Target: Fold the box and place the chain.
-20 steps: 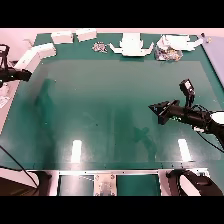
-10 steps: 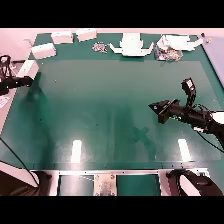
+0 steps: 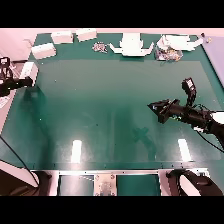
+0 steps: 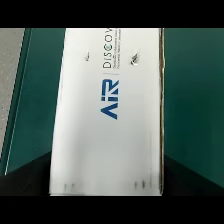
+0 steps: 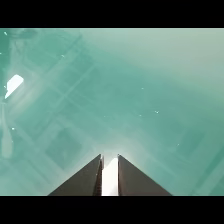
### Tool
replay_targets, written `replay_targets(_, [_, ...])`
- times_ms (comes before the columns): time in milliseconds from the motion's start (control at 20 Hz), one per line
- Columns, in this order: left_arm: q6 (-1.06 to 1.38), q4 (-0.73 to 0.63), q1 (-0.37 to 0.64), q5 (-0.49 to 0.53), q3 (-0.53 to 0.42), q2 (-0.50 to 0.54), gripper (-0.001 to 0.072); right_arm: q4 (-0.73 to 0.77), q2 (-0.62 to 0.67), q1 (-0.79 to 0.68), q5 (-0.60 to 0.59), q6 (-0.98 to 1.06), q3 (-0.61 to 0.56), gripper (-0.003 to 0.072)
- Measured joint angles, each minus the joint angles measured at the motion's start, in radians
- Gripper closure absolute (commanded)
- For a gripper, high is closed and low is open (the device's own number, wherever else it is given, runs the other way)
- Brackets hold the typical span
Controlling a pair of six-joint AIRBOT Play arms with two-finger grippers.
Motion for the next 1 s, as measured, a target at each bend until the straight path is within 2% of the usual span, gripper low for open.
replay_targets(200, [0.023, 0.008, 0.000, -0.047, 0.000, 0.068, -0.0009, 0.001, 0.000, 0.000, -0.009, -0.001, 0.001, 0.0536])
replay_targets(250, [0.024, 0.009, 0.000, -0.062, 0.000, 0.097, -0.0003, 0.006, 0.000, 0.000, -0.011, -0.001, 0.002, 0.0558])
replay_targets(300, [0.024, 0.009, 0.000, -0.077, 0.000, 0.129, 0.0189, 0.015, 0.000, 0.000, -0.013, -0.002, 0.002, 0.0641])
replay_targets(350, [0.022, 0.010, 0.000, -0.097, 0.000, 0.163, 0.0495, 0.026, 0.000, 0.000, -0.017, -0.002, 0.002, 0.0670])
replay_targets(400, [0.018, 0.011, 0.001, -0.126, 0.000, 0.196, 0.0688, 0.038, 0.002, 0.000, -0.026, -0.002, 0.003, 0.0675])
replay_targets(600, [0.052, -0.068, 0.000, -0.317, -0.003, 0.345, 0.0695, 0.070, 0.040, 0.000, -0.098, -0.003, 0.004, 0.0676])
replay_targets(750, [0.095, -0.161, -0.040, -0.396, -0.053, 0.478, 0.0695, 0.073, 0.093, 0.000, -0.153, -0.004, 0.004, 0.0677])
replay_targets(850, [0.132, -0.197, -0.115, -0.387, -0.139, 0.588, 0.0695, 0.064, 0.130, 0.000, -0.171, -0.004, 0.004, 0.0678])
replay_targets(1000, [0.213, -0.252, -0.279, -0.271, -0.360, 0.778, 0.0695, 0.044, 0.196, 0.000, -0.191, -0.004, -0.014, 0.0678])
